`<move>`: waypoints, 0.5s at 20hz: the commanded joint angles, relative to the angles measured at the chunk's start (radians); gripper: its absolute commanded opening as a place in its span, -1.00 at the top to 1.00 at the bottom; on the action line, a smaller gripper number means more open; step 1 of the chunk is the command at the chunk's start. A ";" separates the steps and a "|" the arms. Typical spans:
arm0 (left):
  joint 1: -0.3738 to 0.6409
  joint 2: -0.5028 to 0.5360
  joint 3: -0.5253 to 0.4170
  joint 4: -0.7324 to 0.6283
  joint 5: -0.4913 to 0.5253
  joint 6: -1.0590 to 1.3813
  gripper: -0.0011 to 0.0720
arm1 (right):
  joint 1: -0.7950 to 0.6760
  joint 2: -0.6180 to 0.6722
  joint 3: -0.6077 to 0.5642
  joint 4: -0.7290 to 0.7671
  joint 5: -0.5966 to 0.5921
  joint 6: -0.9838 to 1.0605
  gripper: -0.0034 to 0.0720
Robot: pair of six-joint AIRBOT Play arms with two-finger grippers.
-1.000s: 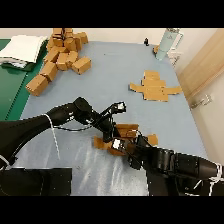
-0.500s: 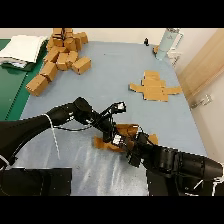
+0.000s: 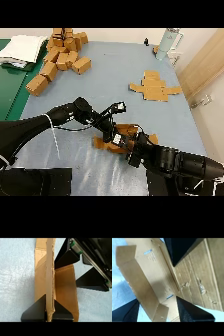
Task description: Fold the box.
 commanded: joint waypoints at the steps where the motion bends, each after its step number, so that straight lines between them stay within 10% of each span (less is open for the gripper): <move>1: 0.000 0.001 0.001 0.000 0.000 0.000 0.93 | 0.000 0.008 -0.013 0.012 -0.014 -0.039 -0.98; 10: 0.000 0.001 0.001 0.000 0.000 0.000 0.93 | -0.192 0.326 -0.163 0.081 0.100 -0.285 -0.98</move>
